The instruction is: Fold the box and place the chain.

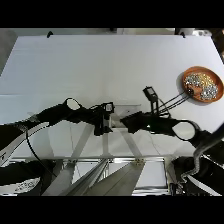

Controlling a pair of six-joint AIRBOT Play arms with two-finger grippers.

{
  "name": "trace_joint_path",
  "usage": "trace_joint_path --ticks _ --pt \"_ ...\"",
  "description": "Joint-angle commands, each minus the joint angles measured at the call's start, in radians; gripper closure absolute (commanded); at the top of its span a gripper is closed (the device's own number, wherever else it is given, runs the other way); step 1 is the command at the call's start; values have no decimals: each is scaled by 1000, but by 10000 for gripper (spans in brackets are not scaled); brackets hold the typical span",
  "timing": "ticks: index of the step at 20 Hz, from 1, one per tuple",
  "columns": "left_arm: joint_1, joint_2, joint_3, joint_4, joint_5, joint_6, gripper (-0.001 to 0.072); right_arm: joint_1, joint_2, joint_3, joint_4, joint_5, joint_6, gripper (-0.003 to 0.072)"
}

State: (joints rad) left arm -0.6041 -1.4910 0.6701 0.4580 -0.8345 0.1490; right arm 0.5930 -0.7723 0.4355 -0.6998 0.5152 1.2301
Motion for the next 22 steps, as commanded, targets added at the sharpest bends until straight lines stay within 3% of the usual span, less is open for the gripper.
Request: trace_joint_path --ticks 1,4,5,7,9,15,22 --pt "0 0 1 0 0 0 419 -232 170 1 -110 178 58 367" --pt "0 0 1 0 0 0 419 -552 205 1 -324 350 140 364" --pt "0 0 1 0 0 0 419 -656 195 1 -413 392 171 331" --pt "0 0 1 0 0 0 419 -832 156 1 -522 412 205 281" --pt "0 0 1 0 0 0 419 -953 104 1 -533 367 216 281" --pt "0 0 1 0 0 0 419 -1013 -84 1 -527 71 319 282" --pt "0 0 1 0 0 0 419 -1013 -203 2 -507 -128 372 294"
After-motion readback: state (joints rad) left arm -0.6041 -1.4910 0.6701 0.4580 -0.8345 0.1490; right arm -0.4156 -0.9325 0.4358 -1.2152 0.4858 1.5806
